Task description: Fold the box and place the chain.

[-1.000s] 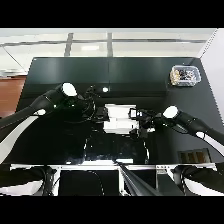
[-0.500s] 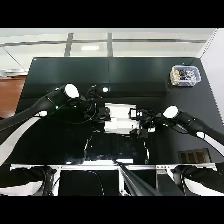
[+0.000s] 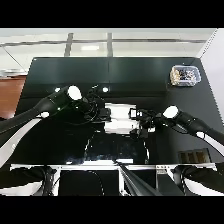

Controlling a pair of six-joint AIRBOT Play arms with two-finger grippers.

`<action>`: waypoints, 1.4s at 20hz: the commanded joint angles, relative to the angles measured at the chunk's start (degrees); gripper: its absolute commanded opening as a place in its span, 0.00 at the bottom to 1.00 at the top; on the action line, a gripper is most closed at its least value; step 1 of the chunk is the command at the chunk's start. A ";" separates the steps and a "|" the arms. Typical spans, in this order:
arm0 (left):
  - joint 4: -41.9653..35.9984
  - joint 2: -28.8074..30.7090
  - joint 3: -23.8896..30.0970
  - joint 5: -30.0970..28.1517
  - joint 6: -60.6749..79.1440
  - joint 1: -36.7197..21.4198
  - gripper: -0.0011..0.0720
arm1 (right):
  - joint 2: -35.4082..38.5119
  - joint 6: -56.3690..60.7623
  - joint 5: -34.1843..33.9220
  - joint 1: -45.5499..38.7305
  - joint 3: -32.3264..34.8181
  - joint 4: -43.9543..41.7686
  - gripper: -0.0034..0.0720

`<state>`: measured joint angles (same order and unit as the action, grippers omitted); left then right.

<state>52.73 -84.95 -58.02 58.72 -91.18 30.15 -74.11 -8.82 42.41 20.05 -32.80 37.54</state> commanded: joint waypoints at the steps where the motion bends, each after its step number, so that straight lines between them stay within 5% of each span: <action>1: 0.83 -0.04 0.04 -0.59 -0.61 0.22 0.57 | -0.02 0.02 0.00 0.07 0.00 -0.04 0.06; 22: -2.43 -0.04 -2.40 0.74 -0.55 0.20 0.58 | -0.02 0.02 0.00 0.07 0.00 -0.04 0.06; 28: 2.36 -0.81 -2.40 1.27 -1.01 1.46 0.58 | -0.02 0.02 0.00 0.07 0.00 -0.02 0.06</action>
<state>51.99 -85.23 -60.38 59.53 -91.77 30.87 -74.11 -8.91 42.35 20.05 -32.80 37.54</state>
